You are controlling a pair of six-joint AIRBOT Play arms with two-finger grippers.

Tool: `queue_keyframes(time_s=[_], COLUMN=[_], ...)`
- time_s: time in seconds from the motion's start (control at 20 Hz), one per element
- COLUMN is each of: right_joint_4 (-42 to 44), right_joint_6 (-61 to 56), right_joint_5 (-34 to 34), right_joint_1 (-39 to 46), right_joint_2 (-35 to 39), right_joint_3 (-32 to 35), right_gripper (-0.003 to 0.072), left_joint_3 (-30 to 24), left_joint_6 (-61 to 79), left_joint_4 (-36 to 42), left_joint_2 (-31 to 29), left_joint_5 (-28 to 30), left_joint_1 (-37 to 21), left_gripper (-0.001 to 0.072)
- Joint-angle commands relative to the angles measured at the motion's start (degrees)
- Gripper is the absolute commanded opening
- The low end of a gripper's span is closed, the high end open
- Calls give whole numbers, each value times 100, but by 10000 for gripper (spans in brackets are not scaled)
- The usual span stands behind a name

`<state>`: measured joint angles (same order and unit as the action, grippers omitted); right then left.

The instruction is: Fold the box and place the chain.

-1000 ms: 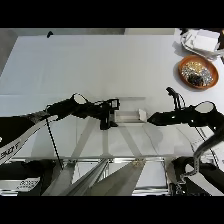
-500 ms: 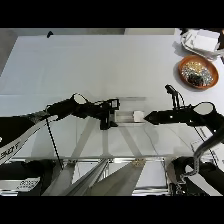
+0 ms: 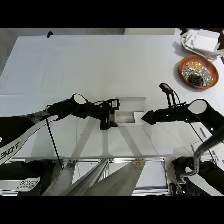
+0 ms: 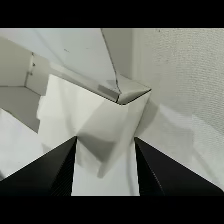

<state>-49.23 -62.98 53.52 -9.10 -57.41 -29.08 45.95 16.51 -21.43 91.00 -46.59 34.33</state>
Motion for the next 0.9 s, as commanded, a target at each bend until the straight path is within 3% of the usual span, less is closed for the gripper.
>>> queue_keyframes(time_s=[0.0,0.25,0.55,0.85], right_joint_4=[-1038,-1239,-2706,-3381], right_joint_6=[-1143,-2253,-3993,-4811], right_joint_5=[-57,-326,-304,223], right_joint_1=[-723,-1438,-1880,-2354], right_joint_2=[-302,-682,-798,-1674], right_joint_3=[-516,-796,-846,-1799], right_gripper=[411,403,402,402], left_joint_3=[-2,-2,-2,-2], left_joint_6=[0,0,0,-2], left_joint_4=[0,0,0,0], left_joint_2=[-2,-2,-2,-2], left_joint_5=[2,-2,-15,-37], left_joint_1=[-2,-2,-2,-2], left_gripper=[209,209,209,209])
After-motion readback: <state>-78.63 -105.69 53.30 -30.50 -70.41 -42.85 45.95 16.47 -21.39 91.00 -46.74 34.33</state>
